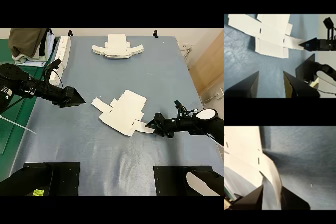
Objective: Fold the box.
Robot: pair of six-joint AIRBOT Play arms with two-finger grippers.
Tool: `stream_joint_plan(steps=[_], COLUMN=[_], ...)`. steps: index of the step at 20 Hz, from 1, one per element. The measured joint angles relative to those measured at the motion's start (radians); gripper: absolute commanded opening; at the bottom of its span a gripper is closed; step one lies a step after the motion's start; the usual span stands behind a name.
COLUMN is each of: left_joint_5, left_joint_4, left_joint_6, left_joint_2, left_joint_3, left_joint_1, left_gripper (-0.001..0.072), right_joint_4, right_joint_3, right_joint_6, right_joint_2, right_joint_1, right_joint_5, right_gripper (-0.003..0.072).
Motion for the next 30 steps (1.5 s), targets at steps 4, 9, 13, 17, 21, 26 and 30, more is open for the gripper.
stream_joint_plan(steps=[4,9,13,17,21,26,30], left_joint_5=[0.000,0.001,0.013,0.000,0.018,0.084,0.106], left_joint_4=[0.000,-0.002,-0.005,-0.039,-0.097,-0.133,-0.138], left_joint_6=[0.000,0.000,0.006,0.058,0.140,0.234,0.284], left_joint_2=[0.000,-0.001,-0.054,-0.185,-0.324,-0.451,-0.538], left_joint_3=[0.000,0.000,0.016,0.056,0.072,0.090,0.140], left_joint_1=[0.000,0.000,0.012,0.025,0.027,-0.003,-0.067], left_gripper=[0.0463,0.0463,0.0554,0.0552,0.0551,0.0551,0.0551], right_joint_4=[0.102,0.224,0.249,0.180,0.142,0.131,0.128], right_joint_3=[-0.007,-0.009,-0.010,-0.010,-0.010,-0.001,0.006], right_joint_6=[-0.090,-0.233,-0.383,-0.518,-0.621,-0.660,-0.667], right_joint_2=[-0.055,-0.117,-0.131,-0.101,-0.059,-0.040,-0.036], right_joint_1=[0.000,0.008,0.026,0.055,0.102,0.154,0.175], right_joint_5=[-0.035,-0.056,0.002,0.042,0.036,0.031,0.029], right_gripper=[0.0208,0.0004,0.0004,0.0004,0.0004,0.0004,0.0005])
